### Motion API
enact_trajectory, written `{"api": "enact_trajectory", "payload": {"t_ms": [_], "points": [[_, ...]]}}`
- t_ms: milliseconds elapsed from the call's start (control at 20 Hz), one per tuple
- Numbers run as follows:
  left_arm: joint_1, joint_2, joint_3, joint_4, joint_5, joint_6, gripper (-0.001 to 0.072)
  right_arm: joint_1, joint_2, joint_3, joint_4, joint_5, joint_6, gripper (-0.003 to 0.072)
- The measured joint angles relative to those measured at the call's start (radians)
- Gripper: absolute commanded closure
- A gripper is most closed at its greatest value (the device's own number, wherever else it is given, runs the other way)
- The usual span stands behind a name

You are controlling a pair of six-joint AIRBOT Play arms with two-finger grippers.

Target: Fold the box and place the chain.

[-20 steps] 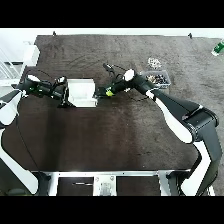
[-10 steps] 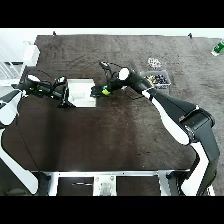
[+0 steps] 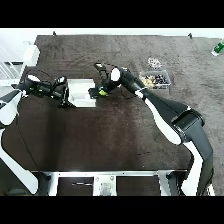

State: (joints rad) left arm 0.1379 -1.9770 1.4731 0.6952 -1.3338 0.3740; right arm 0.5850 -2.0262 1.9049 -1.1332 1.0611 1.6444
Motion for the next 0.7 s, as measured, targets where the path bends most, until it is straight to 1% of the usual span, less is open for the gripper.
{"api": "enact_trajectory", "payload": {"t_ms": [150,350,700], "points": [[0.000,0.000,0.000,0.000,0.000,0.000,0.0182,0.013,-0.023,0.046,-0.025,0.021,0.023,0.0247],[0.001,0.000,0.000,0.000,0.000,0.001,0.0183,0.031,-0.042,0.079,-0.062,0.038,0.061,0.0248],[0.000,0.000,0.000,-0.001,-0.003,-0.003,0.0182,0.048,-0.081,0.121,-0.192,0.117,0.122,0.0248]]}}
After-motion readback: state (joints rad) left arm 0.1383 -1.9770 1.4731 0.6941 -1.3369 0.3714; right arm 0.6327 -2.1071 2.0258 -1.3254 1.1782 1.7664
